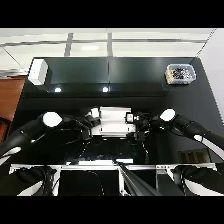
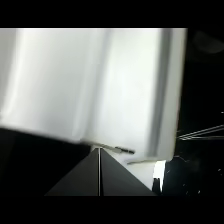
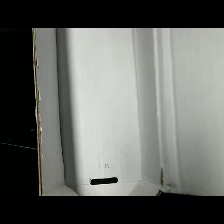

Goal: Fold the box and place the chain.

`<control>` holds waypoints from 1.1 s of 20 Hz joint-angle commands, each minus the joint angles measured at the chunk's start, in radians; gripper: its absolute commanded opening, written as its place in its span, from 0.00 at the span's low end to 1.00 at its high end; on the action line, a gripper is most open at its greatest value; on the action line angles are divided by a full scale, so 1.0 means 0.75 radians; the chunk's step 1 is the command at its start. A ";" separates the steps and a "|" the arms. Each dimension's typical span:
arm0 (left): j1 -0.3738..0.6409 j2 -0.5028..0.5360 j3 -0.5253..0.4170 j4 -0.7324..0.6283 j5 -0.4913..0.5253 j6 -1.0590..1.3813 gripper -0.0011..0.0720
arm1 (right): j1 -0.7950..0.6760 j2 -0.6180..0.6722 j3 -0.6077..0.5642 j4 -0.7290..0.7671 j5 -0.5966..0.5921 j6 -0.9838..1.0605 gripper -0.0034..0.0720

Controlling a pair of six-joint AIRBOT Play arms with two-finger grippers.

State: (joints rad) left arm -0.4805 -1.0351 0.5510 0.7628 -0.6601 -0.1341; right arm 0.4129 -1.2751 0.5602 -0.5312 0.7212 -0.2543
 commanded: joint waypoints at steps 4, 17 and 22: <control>0.397 0.249 -0.004 0.443 -0.160 -1.347 0.05 | 0.001 0.000 0.000 -0.001 0.001 -0.001 0.27; 0.792 -0.378 -0.126 -0.306 -0.633 -1.174 0.05 | 0.001 0.000 0.000 -0.001 0.001 -0.001 0.27; 0.627 -0.392 -0.126 -0.327 -0.553 -1.136 0.05 | 0.001 0.000 0.000 -0.001 0.001 -0.001 0.27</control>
State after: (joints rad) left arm 0.0471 -1.3136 0.4576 0.5362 -1.1122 -0.9997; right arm 0.4129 -1.2751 0.5602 -0.5323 0.7216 -0.2550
